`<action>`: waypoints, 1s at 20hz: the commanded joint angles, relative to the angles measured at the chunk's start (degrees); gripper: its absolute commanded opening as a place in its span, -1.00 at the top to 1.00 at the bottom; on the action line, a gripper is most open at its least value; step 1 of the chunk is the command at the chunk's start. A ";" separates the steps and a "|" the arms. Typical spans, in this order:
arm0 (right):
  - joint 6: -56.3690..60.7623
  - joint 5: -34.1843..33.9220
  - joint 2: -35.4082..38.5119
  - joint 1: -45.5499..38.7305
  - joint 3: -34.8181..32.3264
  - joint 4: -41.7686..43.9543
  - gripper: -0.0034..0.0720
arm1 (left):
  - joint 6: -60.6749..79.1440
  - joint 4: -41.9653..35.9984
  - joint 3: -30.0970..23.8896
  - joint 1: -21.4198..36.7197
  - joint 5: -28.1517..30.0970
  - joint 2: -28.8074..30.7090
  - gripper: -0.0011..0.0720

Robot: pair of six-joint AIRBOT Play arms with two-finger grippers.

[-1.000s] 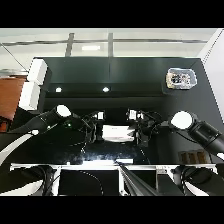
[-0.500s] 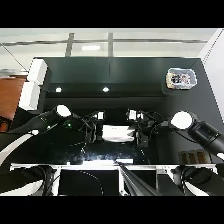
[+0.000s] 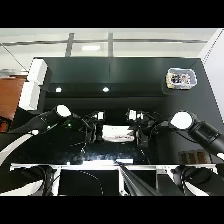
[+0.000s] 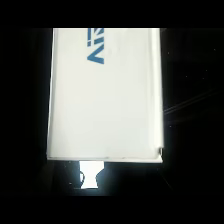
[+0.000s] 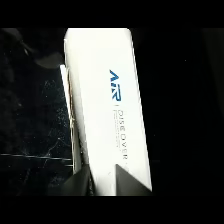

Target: Fold the box and place the chain.

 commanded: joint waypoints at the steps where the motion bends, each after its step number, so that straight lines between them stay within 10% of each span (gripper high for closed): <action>1: 0.02 0.17 -0.04 0.07 0.00 -0.92 0.73 | 0.00 0.02 0.04 0.00 0.00 -0.02 -0.30; 20: 1.77 0.83 -0.04 0.07 0.00 -1.05 0.45 | 0.00 0.02 0.04 0.00 0.00 -0.02 -0.30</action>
